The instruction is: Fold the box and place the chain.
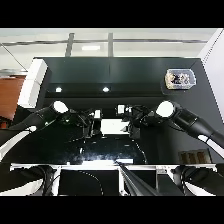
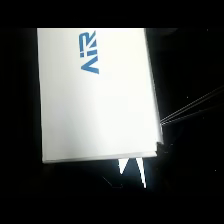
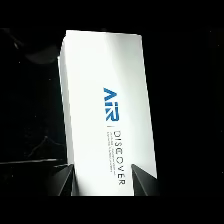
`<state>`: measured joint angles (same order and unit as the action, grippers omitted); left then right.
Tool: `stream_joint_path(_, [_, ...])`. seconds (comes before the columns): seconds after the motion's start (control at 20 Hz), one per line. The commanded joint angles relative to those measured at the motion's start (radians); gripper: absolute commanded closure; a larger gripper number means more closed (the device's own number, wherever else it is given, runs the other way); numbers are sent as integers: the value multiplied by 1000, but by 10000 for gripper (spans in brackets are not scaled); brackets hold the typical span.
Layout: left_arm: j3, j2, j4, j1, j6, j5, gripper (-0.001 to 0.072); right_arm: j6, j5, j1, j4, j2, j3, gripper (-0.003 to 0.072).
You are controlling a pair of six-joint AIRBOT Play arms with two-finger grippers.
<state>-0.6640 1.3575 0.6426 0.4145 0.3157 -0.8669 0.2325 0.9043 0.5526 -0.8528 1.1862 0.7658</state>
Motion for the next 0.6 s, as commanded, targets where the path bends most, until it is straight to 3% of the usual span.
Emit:
stream_joint_path(0.0, [0, 0, 2, 0, 0, 0, 203, 4, 5, 0, 3, -18, 8, 386])
stream_joint_path(0.4, [0, 0, 2, 0, 0, 0, 203, 26, 11, 0, 3, -26, 11, 390])
stream_joint_path(0.45, [0, 0, 2, 0, 0, 0, 203, 26, 13, 0, 3, -26, 11, 578])
stream_joint_path(0.5, [0, 0, 2, 0, 0, 0, 203, 26, 13, 0, 2, -26, 11, 629])
stream_joint_path(0.55, [0, 0, 2, 0, 0, 0, 203, 26, 13, 0, 2, -26, 11, 629])
